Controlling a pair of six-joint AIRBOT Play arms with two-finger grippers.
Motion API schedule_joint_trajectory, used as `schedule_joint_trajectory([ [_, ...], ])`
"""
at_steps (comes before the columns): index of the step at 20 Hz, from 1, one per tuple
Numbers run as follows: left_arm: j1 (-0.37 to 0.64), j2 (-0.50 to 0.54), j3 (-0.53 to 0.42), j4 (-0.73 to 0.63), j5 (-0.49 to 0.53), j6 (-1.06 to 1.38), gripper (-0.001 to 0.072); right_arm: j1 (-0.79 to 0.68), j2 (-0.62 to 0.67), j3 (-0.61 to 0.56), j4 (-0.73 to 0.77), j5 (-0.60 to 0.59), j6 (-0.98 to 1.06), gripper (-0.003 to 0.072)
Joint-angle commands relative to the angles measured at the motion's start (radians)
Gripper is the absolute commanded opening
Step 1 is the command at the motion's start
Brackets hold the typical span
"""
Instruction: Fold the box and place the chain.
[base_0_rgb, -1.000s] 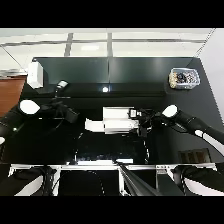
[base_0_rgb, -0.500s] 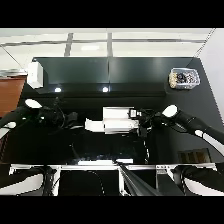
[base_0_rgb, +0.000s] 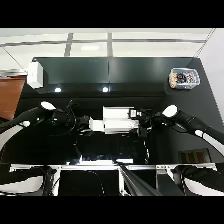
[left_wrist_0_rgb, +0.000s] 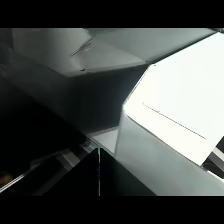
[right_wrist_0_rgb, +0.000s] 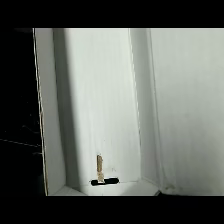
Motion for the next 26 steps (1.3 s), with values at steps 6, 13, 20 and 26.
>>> schedule_joint_trajectory([
  [6, -0.025, -0.005, 0.001, -0.094, -0.011, 0.110, 0.0026, 0.001, 0.000, 0.001, 0.000, 0.000, 0.000, 0.0443],
  [13, -0.025, -0.003, 0.027, -0.100, -0.018, 0.122, 0.0554, 0.001, 0.000, 0.001, 0.000, 0.000, 0.000, 0.0443],
  [20, -0.030, -0.002, 0.138, -0.101, -0.088, 0.133, 0.0710, 0.001, 0.000, 0.001, 0.000, 0.000, 0.000, 0.0443],
  [26, -0.074, -0.002, 0.192, -0.077, -0.171, 0.128, 0.0599, 0.001, 0.000, 0.001, 0.000, 0.000, 0.000, 0.0443],
])
